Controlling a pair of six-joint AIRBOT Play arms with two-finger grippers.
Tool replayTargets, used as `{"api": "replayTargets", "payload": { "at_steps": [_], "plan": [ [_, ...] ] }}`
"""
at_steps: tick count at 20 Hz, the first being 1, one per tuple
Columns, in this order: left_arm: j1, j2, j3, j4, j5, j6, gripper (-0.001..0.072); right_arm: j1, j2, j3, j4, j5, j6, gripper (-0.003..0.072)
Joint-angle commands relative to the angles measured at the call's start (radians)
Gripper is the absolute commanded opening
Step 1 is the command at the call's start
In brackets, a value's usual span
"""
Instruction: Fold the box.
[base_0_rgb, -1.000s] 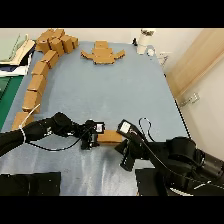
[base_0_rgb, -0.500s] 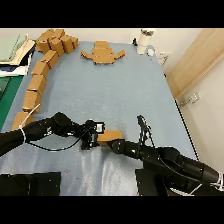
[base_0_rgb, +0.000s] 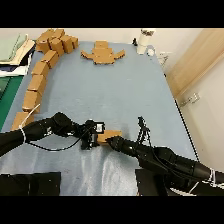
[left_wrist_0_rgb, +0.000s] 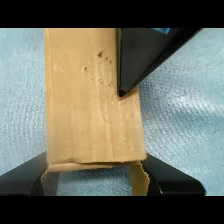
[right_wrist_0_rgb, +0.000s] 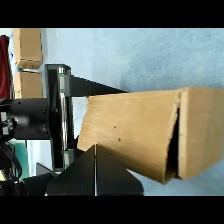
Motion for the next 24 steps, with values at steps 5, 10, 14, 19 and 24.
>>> {"api": "replayTargets", "payload": {
  "at_steps": [5, 10, 14, 19, 24],
  "plan": [
    [0.000, -0.001, 0.000, 0.000, 0.000, 0.000, 0.0456, 0.000, -0.076, -0.010, -0.003, -0.009, 0.009, 0.0001],
    [0.000, -0.001, 0.000, 0.000, 0.000, 0.000, 0.0456, 0.000, -0.076, -0.010, -0.003, -0.010, 0.009, 0.0001],
    [0.000, -0.001, 0.000, 0.000, 0.000, 0.000, 0.0455, 0.000, -0.042, 0.003, -0.064, -0.001, 0.006, 0.0002],
    [0.000, -0.001, 0.000, 0.000, 0.000, 0.000, 0.0456, -0.046, 0.160, 0.109, -0.403, -0.314, 0.008, 0.0001],
    [0.000, -0.001, 0.000, 0.000, 0.000, 0.000, 0.0455, -0.200, 0.214, 0.263, -0.639, -0.805, 0.007, 0.0002]
  ]
}}
